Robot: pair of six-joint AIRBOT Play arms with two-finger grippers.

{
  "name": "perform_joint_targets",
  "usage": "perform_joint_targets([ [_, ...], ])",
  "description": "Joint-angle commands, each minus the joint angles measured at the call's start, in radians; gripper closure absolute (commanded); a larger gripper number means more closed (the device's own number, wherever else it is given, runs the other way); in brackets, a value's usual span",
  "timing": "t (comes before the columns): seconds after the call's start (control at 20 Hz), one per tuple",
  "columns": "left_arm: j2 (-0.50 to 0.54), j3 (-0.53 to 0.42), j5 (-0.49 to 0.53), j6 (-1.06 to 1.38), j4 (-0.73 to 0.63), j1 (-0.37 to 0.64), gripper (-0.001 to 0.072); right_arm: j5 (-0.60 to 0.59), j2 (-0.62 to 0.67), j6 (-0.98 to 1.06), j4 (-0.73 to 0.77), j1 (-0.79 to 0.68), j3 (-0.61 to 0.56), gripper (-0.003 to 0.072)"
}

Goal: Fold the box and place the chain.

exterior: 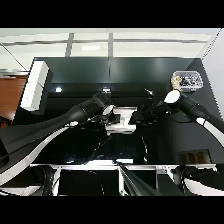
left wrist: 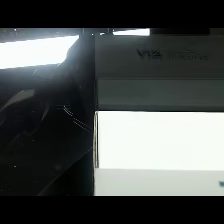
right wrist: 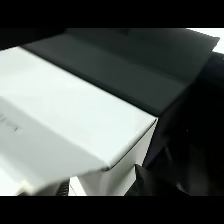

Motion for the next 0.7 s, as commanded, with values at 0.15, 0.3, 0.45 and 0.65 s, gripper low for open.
perform_joint_targets([
  [0.15,0.000,0.001,0.001,0.000,-0.001,0.001,0.0683,-0.112,-0.001,0.432,-0.388,0.202,0.040,0.0250],
  [0.3,0.000,0.001,0.002,0.000,-0.001,0.001,0.0683,-0.084,-0.001,0.624,-0.540,0.279,0.085,0.0251],
  [0.45,0.000,0.001,0.001,0.000,-0.001,0.001,0.0683,-0.084,-0.004,0.744,-0.599,0.315,0.104,0.0261],
  [0.65,0.000,0.001,0.000,0.000,-0.001,0.001,0.0683,-0.042,-0.014,0.771,-0.608,0.315,0.104,0.0392],
])
